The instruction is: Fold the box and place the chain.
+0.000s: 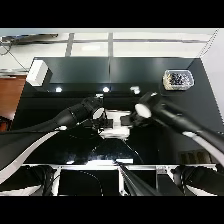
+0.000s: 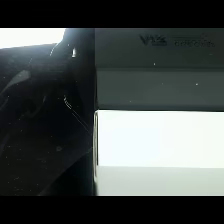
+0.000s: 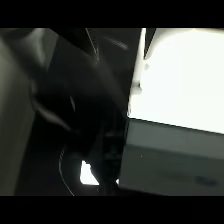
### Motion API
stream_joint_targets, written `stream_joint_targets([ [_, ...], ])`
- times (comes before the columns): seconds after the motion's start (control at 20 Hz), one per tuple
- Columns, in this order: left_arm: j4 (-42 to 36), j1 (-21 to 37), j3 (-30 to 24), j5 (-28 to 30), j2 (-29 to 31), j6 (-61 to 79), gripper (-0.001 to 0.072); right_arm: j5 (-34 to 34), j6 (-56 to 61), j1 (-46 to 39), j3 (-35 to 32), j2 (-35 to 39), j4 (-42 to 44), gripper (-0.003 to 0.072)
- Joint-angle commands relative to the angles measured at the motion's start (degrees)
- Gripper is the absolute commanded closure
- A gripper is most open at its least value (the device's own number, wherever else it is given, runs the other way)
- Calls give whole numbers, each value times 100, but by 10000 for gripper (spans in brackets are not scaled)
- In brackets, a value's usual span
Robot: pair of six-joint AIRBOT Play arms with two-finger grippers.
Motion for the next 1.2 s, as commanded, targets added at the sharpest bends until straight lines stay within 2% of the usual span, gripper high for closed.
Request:
stream_joint_targets([
  [0.0, 2, 0, -2, 0, -2, 4, 684, 293, -623, -595, 96, 1056, -721, 350],
  [0.15, 2, 0, -2, -2, -2, 4, 683, 221, -734, -1587, 94, 1421, -2697, 350],
  [0.3, 2, 0, -2, -2, -2, 4, 683, -826, -839, -3008, 66, 1176, -2793, 350],
  [0.35, 0, 0, -2, -7, -2, 4, 683, -1305, -841, -3469, 66, 992, -2677, 247],
  [0.4, 0, 0, -2, -13, -2, 7, 683, -1779, -1040, -3880, 85, 748, -2271, -22],
  [0.5, -160, 0, -2, -31, -2, 7, 683, -2472, -2166, -4470, 350, 96, -859, -21],
  [0.55, -216, -2, -2, -44, -2, 7, 683, -2647, -2308, -4627, 636, -317, -588, -21],
  [0.65, -256, 0, -2, -39, -2, 4, 683, -2505, -2308, -4800, 1486, -1237, -570, -21],
  [0.75, -251, 0, -4, -37, -2, 4, 683, -2048, -2350, -4830, 2396, -2133, -575, -20],
  [0.85, -251, 0, -4, -37, -2, 7, 683, -1797, -2374, -4828, 3045, -2820, -573, -20],
  [1.0, -251, 0, -4, -33, -2, 7, 683, -1775, -2374, -4828, 3497, -3383, -570, -18],
  [1.15, -251, 0, -4, -37, -2, 7, 683, -1746, -2369, -4828, 3519, -3585, -570, -15],
])
